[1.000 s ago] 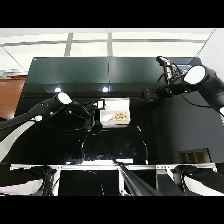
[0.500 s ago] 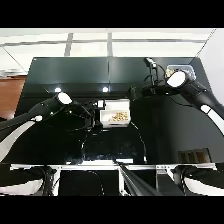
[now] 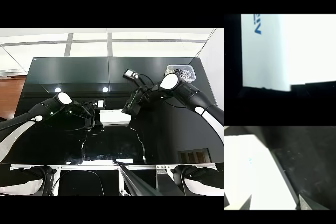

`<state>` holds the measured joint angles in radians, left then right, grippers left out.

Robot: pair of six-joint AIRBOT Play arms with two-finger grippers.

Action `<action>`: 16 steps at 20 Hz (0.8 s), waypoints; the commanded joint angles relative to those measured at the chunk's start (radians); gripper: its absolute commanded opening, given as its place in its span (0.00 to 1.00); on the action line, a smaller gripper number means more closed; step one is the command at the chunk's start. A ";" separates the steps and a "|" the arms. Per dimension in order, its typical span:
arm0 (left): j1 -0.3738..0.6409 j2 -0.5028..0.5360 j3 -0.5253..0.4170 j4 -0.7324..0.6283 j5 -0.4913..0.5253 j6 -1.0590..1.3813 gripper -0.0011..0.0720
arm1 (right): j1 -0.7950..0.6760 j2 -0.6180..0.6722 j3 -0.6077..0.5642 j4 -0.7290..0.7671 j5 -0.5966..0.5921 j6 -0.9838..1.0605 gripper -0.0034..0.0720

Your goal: Fold the box and place the chain.

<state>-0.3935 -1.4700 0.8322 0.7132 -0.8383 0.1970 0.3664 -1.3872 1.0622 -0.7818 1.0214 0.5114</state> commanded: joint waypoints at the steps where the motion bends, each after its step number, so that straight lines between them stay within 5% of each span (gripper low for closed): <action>1: 0.000 0.000 0.001 0.001 -0.002 0.001 0.55 | 0.018 -0.002 -0.003 0.007 0.045 -0.159 0.98; 11: 0.000 0.000 0.001 0.001 -0.003 0.001 0.55 | 0.034 -0.019 -0.003 -0.008 0.027 -0.176 0.96; 13: 0.000 0.000 0.001 0.001 -0.003 0.001 0.55 | 0.034 -0.024 -0.003 -0.008 0.029 -0.175 0.76; 15: 0.000 0.000 0.001 0.001 -0.003 0.001 0.55 | 0.034 -0.024 -0.003 -0.008 0.030 -0.170 0.44; 16: 0.000 0.000 0.001 0.001 -0.003 0.001 0.55 | 0.034 -0.024 -0.003 -0.007 0.029 -0.168 0.44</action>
